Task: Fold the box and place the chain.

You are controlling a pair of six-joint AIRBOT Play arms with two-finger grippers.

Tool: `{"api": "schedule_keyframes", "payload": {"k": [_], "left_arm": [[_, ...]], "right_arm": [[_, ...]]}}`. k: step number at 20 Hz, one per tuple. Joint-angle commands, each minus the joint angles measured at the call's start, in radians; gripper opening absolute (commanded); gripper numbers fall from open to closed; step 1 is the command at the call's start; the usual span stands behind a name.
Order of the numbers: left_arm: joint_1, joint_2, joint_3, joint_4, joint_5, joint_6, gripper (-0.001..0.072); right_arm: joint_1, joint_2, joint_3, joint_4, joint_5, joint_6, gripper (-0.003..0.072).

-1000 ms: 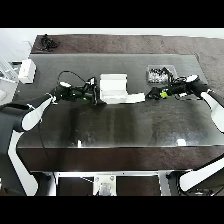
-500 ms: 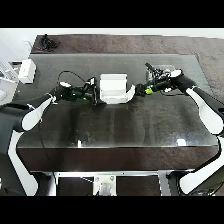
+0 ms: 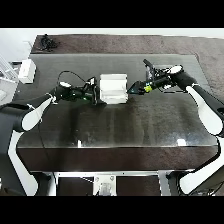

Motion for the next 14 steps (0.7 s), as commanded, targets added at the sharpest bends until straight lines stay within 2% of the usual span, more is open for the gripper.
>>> {"api": "schedule_keyframes", "payload": {"k": [1, 2, 3, 12, 14], "left_arm": [[-0.001, 0.001, 0.0, 0.0, 0.001, 0.0, 0.0466], [-0.001, 0.001, 0.0, 0.0, 0.0, 0.0, 0.0466], [-0.001, 0.001, 0.0, 0.0, 0.0, 0.0, 0.0466], [-0.001, 0.001, 0.0, 0.0, 0.0, 0.0, 0.0466], [-0.001, 0.001, 0.0, 0.0, 0.001, 0.0, 0.0466]], "right_arm": [[0.003, -0.001, 0.002, 0.037, 0.015, 0.002, 0.0367], [0.006, -0.001, 0.002, 0.036, 0.015, 0.002, 0.0428], [0.01, -0.001, 0.002, 0.035, 0.014, 0.002, 0.0436], [0.035, -0.001, 0.002, -0.011, 0.013, 0.003, 0.0436], [0.053, -0.001, 0.01, -0.071, -0.001, 0.053, 0.0433]]}}
